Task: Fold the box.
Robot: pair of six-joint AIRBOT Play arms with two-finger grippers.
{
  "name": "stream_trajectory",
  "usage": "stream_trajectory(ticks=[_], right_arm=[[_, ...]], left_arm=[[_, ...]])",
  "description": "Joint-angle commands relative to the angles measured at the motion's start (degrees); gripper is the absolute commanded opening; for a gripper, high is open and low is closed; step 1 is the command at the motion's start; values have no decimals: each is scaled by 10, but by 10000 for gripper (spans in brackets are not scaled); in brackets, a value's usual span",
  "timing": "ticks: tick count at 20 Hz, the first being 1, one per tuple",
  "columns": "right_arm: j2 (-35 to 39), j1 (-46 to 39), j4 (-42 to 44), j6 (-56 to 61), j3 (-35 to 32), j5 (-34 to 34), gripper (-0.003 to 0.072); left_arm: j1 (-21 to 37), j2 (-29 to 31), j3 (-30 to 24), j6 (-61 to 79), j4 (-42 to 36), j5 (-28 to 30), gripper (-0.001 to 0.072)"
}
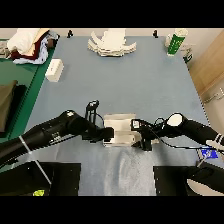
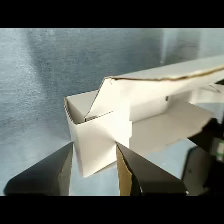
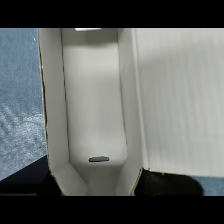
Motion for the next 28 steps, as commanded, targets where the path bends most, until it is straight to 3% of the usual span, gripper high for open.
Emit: stream_trajectory(ticks=[1,8,17,19,27,28], right_arm=[[0,0,0,0,0,0,452],[0,0,0,0,0,0,452],[0,0,0,0,0,0,452],[0,0,0,0,0,0,452],[0,0,0,0,0,0,452],[0,0,0,0,0,0,452]], left_arm=[[-63,-68,73,-177,157,-69,357],[-74,-198,194,-181,172,-165,342],[-106,-242,202,-232,203,-180,340],[-110,-241,202,-245,221,-184,16],[-109,-240,203,-249,218,-187,17],[-110,-238,203,-242,218,-190,101]])
